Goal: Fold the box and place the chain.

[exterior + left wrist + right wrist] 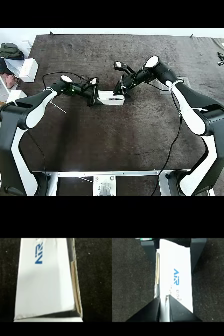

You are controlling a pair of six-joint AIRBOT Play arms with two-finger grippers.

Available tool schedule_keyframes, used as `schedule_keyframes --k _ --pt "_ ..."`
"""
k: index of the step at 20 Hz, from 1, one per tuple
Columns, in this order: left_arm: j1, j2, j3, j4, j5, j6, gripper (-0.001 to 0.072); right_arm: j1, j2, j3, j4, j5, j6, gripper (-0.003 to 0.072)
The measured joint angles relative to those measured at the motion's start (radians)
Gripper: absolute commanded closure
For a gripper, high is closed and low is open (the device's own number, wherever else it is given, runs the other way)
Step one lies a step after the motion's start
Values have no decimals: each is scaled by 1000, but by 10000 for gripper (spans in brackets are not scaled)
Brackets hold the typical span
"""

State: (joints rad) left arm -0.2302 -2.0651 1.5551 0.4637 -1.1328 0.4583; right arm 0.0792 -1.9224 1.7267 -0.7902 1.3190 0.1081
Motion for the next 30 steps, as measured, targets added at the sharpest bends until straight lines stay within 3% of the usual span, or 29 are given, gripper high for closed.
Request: schedule_keyframes --k 8,9,10,11,16,19,23,30 --pt "0 0 0 -1 0 2 377 8 0 -39 -9 -31 7 562" --pt "0 0 0 -1 0 3 377 10 0 -40 -11 -24 7 545" --pt "0 0 0 -1 0 5 377 11 -1 -41 -14 -17 8 403" --pt "0 0 0 -1 0 8 377 11 -2 -43 -21 -6 10 376" --pt "1 1 1 -2 2 5 377 2 2 -42 43 2 3 379" --pt "1 1 1 -1 1 5 376 -23 11 -42 127 -3 -2 695" --pt "1 1 1 -1 0 4 377 -56 12 -42 196 0 0 702" --pt "1 1 1 -1 -1 2 377 -67 -55 -42 159 42 43 703"
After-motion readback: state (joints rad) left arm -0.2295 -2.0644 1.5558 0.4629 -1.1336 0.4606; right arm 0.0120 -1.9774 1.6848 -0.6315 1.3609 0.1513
